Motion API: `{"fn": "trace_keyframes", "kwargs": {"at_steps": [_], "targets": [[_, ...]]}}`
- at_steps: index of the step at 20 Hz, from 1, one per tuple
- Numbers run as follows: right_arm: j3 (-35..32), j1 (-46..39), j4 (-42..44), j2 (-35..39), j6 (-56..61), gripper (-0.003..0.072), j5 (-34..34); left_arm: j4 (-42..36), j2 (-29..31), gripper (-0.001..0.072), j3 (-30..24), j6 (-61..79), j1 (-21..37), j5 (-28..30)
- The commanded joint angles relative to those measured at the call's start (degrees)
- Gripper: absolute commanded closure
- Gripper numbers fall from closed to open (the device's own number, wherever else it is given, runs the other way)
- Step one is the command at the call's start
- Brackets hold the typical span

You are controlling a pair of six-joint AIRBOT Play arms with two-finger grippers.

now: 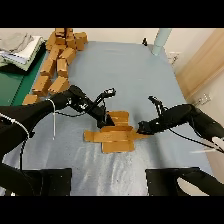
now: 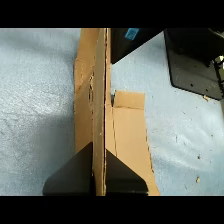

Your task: Fold the box.

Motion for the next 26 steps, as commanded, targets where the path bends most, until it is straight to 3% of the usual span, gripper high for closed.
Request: {"fn": "trace_keyframes", "kwargs": {"at_steps": [1,4,9,10,11,12,16,20,26], "targets": [[0.09,4.83,-2.91,6.86,-0.57,0.0682,0.04,0.02,0.02,0.0697,0.04,-0.15,0.04,0.00],[0.04,17.44,-12.55,10.38,3.30,0.0682,1.49,0.00,0.02,0.0697,0.04,-0.15,0.02,-0.02],[-0.15,48.96,-36.59,12.55,18.51,0.0680,-0.79,0.00,0.02,0.0697,0.04,-0.15,0.04,-0.02],[-0.52,54.45,-40.22,12.13,18.49,0.0618,-0.57,0.02,0.02,0.0697,0.04,-0.15,0.02,-0.02],[-1.36,58.77,-45.46,11.23,18.49,0.0323,-0.13,0.00,0.02,0.0697,0.04,-0.15,0.02,0.00],[-2.38,61.42,-50.53,9.92,18.47,0.0121,0.28,0.02,0.02,0.0697,0.04,-0.15,0.04,0.04],[-3.48,61.07,-61.75,2.75,18.47,0.0102,2.73,0.00,0.02,0.0697,0.04,-0.15,0.02,-0.02],[-3.48,60.98,-62.66,-1.90,16.92,0.0103,8.83,0.02,0.02,0.0697,0.04,-0.15,0.02,0.04],[-3.48,60.98,-61.48,-4.52,16.92,0.0103,10.21,0.02,0.02,0.0697,0.04,-0.15,0.04,0.04]]}}
